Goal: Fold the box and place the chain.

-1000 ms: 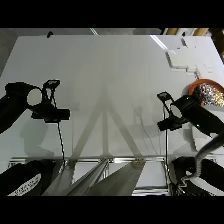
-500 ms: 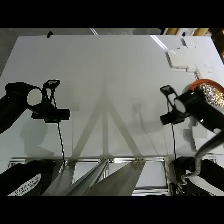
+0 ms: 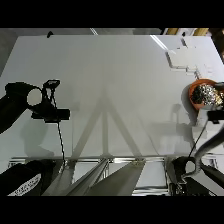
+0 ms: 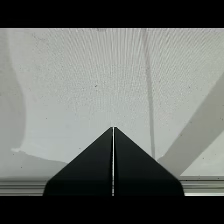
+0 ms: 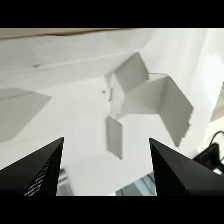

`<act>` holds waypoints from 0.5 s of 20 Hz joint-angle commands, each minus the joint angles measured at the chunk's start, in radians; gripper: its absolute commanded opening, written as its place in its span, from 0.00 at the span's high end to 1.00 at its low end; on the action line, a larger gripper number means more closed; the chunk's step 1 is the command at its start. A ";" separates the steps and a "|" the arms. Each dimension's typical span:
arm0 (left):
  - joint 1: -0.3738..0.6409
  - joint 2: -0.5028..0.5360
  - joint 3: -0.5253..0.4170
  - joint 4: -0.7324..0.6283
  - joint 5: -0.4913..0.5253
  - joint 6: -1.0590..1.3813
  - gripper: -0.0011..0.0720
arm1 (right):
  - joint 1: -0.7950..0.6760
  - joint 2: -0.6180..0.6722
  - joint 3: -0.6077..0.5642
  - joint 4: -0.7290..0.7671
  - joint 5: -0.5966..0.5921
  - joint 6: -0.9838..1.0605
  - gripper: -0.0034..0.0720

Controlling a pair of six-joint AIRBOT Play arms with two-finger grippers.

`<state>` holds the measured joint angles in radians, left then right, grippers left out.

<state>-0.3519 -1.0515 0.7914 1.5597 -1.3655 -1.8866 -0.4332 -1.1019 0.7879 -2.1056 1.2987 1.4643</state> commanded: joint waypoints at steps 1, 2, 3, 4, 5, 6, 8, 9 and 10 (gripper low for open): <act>0.001 0.001 0.000 0.000 0.000 0.000 0.97 | -0.254 0.000 0.004 -0.020 -0.137 -0.088 0.20; 0.001 0.001 0.000 0.000 0.000 0.000 0.97 | -0.307 -0.003 0.004 -0.019 -0.170 -0.101 0.20; 0.001 0.001 0.000 0.000 0.000 0.000 0.97 | -0.346 -0.013 0.004 -0.019 -0.192 -0.117 0.20; 0.001 0.001 0.000 0.000 0.000 0.000 0.97 | -0.375 -0.030 0.004 -0.019 -0.205 -0.133 0.20; 0.001 0.001 0.000 0.000 0.000 0.000 0.97 | -0.393 -0.052 0.004 -0.022 -0.217 -0.145 0.20; 0.001 0.001 0.000 0.000 0.000 0.000 0.97 | -0.397 -0.074 0.004 -0.023 -0.225 -0.158 0.22; 0.001 0.001 0.000 0.000 0.000 0.000 0.97 | -0.397 -0.117 0.004 -0.030 -0.257 -0.160 0.26; 0.001 0.001 0.000 0.000 0.000 0.000 0.97 | -0.397 -0.132 0.004 -0.032 -0.279 -0.159 0.27; 0.001 0.001 0.000 0.000 0.000 0.000 0.97 | -0.397 -0.147 0.004 -0.038 -0.304 -0.148 0.31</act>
